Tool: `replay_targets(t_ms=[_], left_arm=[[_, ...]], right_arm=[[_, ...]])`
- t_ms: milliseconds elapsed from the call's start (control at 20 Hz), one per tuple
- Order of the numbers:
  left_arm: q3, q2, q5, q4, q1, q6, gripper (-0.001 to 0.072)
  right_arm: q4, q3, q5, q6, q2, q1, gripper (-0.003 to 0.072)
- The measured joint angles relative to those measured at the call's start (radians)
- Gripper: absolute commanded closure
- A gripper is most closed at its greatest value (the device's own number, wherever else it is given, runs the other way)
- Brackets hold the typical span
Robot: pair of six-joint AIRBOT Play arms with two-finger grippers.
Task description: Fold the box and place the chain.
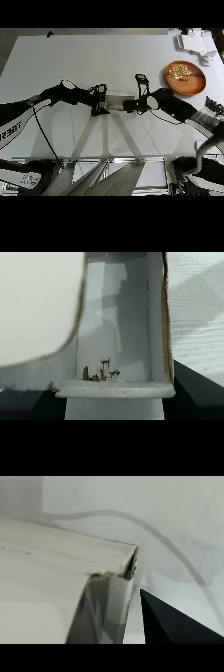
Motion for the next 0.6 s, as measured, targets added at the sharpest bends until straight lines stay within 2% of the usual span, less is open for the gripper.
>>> replay_targets(t_ms=[100,150,450,500,600], left_arm=[[0.000,0.000,0.000,0.000,0.000,0.000,0.0632],[0.000,0.000,0.000,0.000,0.000,0.000,0.0632],[0.000,0.000,0.000,0.000,0.000,0.000,0.0632],[0.000,0.000,0.000,0.000,0.000,0.000,0.0632],[0.000,0.000,0.000,0.000,0.000,0.000,0.0632]], right_arm=[[-0.045,0.022,0.022,0.037,-0.029,0.013,0.0240],[-0.087,0.038,0.040,0.064,-0.044,0.021,0.0290],[-0.265,0.116,0.154,0.167,-0.118,0.061,0.0293],[-0.276,0.124,0.160,0.174,-0.127,0.070,0.0345],[-0.287,0.134,0.157,0.195,-0.138,0.087,0.0514]])
